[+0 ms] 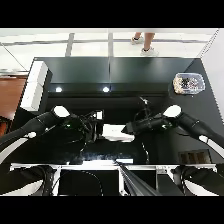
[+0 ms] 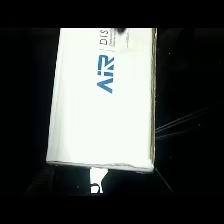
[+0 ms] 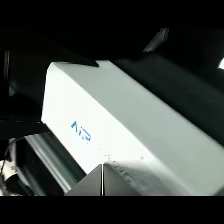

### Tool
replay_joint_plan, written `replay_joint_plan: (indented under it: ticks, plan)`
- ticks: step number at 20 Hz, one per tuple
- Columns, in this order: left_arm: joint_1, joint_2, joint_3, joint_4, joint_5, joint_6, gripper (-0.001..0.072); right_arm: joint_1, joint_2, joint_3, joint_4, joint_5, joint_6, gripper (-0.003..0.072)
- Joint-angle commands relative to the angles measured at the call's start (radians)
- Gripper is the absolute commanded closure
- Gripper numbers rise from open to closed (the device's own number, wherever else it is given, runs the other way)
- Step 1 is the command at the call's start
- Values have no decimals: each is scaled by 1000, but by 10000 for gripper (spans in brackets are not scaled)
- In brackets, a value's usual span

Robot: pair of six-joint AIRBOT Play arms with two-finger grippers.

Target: Fold the box and place the chain.

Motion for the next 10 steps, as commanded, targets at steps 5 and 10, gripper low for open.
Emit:
replay_joint_plan:
  ticks: [5,10]
  plan:
    - [1,104,1,181,-2,-101,-3,-355,309,95,-193,312,82,677]
    - [-40,253,20,156,-11,-269,-3,-607,449,94,-359,376,138,677]
